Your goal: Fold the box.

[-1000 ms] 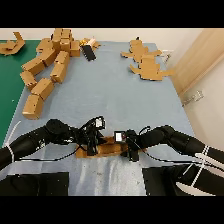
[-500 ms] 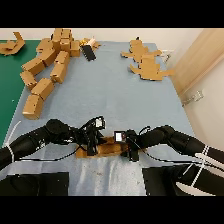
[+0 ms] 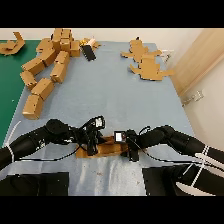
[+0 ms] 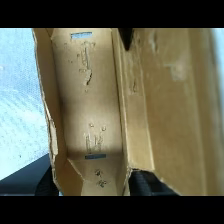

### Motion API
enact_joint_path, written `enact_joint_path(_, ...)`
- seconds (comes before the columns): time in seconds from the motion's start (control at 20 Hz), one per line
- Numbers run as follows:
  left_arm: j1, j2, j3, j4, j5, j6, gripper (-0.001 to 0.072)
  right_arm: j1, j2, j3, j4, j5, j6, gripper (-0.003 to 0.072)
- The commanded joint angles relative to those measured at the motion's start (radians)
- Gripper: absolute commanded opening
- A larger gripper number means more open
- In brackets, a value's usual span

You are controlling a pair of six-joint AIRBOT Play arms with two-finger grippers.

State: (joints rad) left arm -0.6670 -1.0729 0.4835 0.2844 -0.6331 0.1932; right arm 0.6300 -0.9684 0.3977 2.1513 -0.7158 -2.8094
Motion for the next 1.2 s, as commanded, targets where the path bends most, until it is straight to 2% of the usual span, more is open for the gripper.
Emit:
enact_joint_path(0.0, 0.000, 0.000, 0.000, 0.000, 0.002, 0.000, 0.0013, 0.000, -0.001, 0.000, 0.000, 0.000, 0.000, 0.0464)
enact_joint_path(0.1, 0.000, 0.000, 0.000, 0.000, 0.005, -0.002, 0.0016, 0.000, -0.001, 0.000, 0.000, 0.000, 0.000, 0.0465)
enact_joint_path(0.15, 0.000, 0.000, 0.000, 0.001, 0.007, -0.002, 0.0169, 0.000, -0.001, 0.000, 0.000, 0.000, 0.000, 0.0465)
enact_joint_path(0.2, 0.000, 0.001, 0.001, 0.000, 0.018, -0.010, 0.0462, 0.000, -0.001, 0.000, 0.000, 0.000, 0.000, 0.0465)
enact_joint_path(0.25, 0.000, 0.001, 0.001, 0.000, 0.029, -0.031, 0.0532, 0.000, -0.001, 0.000, 0.000, 0.000, 0.000, 0.0464)
enact_joint_path(0.4, 0.002, 0.007, 0.002, 0.003, 0.035, -0.039, 0.0532, 0.000, -0.001, 0.000, 0.000, 0.000, 0.000, 0.0465)
enact_joint_path(0.5, 0.002, 0.039, 0.002, 0.055, 0.058, -0.115, 0.0532, 0.000, -0.001, 0.000, 0.000, 0.000, 0.000, 0.0465)
enact_joint_path(0.65, 0.028, 0.146, 0.002, 0.330, 0.071, -0.399, 0.0532, 0.000, -0.001, 0.000, 0.000, 0.000, 0.000, 0.0465)
enact_joint_path(0.75, 0.071, 0.240, 0.002, 0.556, -0.021, -0.662, 0.0532, 0.000, -0.001, 0.000, 0.000, 0.000, 0.000, 0.0465)
enact_joint_path(0.9, 0.114, 0.391, 0.001, 0.760, -0.316, -0.937, 0.0527, 0.000, -0.001, 0.000, 0.000, 0.000, 0.000, 0.0465)
enact_joint_path(0.95, 0.114, 0.431, 0.001, 0.772, -0.423, -1.030, 0.0389, 0.000, -0.001, 0.000, 0.000, -0.001, 0.000, 0.0464)
enact_joint_path(1.0, 0.111, 0.463, 0.001, 0.751, -0.540, -1.168, -0.0003, 0.000, -0.001, 0.000, 0.000, -0.001, 0.000, 0.0465)
enact_joint_path(1.05, 0.103, 0.483, -0.004, 0.721, -0.616, -1.294, 0.0011, 0.000, -0.001, 0.000, 0.000, -0.002, 0.000, 0.0465)
enact_joint_path(1.1, 0.090, 0.494, -0.016, 0.672, -0.650, -1.502, 0.0011, 0.000, -0.001, 0.000, 0.000, -0.002, 0.000, 0.0465)
enact_joint_path(1.15, 0.069, 0.495, -0.035, 0.601, -0.639, -1.679, 0.0011, 0.000, -0.001, 0.000, 0.000, -0.002, 0.000, 0.0465)
